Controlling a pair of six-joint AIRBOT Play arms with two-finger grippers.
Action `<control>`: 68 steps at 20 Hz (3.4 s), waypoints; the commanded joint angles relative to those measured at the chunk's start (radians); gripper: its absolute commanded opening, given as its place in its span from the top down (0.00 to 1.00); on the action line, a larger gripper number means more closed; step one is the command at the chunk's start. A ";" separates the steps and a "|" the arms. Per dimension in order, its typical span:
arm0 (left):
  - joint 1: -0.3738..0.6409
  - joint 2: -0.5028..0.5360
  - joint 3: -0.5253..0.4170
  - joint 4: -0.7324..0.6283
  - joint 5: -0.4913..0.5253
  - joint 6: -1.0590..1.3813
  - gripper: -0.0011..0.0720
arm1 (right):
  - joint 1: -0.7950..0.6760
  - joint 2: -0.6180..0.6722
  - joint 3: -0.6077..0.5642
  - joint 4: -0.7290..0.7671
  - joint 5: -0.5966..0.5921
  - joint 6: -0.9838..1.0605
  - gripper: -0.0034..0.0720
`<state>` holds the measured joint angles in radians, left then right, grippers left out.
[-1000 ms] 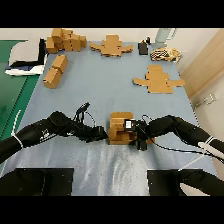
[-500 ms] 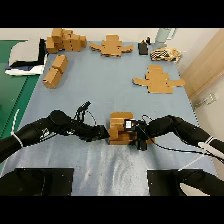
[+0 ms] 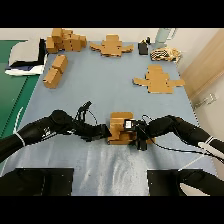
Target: Fold the box.
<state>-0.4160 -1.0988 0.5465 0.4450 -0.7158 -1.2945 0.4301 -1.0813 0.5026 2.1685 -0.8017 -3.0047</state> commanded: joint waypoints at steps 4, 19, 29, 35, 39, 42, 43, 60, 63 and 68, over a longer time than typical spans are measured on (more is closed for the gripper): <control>-0.071 -0.028 0.029 0.034 0.040 -0.102 0.08 | 0.000 0.000 0.000 0.000 0.000 0.000 0.37; -0.307 -0.239 0.387 0.805 -0.098 -0.888 0.08 | 0.000 0.000 0.000 0.000 0.000 0.000 0.37; -0.402 -0.298 0.484 0.997 -0.237 -1.104 0.08 | 0.000 0.000 0.000 0.000 0.000 0.000 0.37; -0.441 -0.422 0.629 1.039 -0.368 -1.102 0.08 | 0.000 0.000 0.000 0.000 0.000 0.000 0.37; -0.455 -0.428 0.635 1.040 -0.290 -1.103 0.08 | 0.000 0.000 0.000 0.000 0.000 0.000 0.37; -0.463 -0.447 0.635 1.036 -0.294 -1.103 0.10 | 0.000 0.000 0.000 0.000 0.000 0.000 0.37; -0.463 -0.453 0.635 1.036 -0.294 -1.104 0.10 | 0.000 0.000 0.000 0.000 0.000 0.000 0.37; -0.462 -0.459 0.636 0.987 -0.365 -1.071 0.20 | 0.000 0.000 0.000 0.000 0.000 0.000 0.37; -0.462 -0.456 0.641 0.960 -0.376 -1.077 0.15 | 0.000 0.000 0.000 0.000 0.000 0.000 0.37; -0.459 -0.456 0.694 0.964 -0.404 -1.077 0.15 | 0.000 0.000 0.000 0.000 0.000 0.000 0.37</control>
<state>-0.8780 -1.5562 1.2148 1.4094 -1.0969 -2.3684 0.4301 -1.0813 0.5022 2.1685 -0.8013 -3.0043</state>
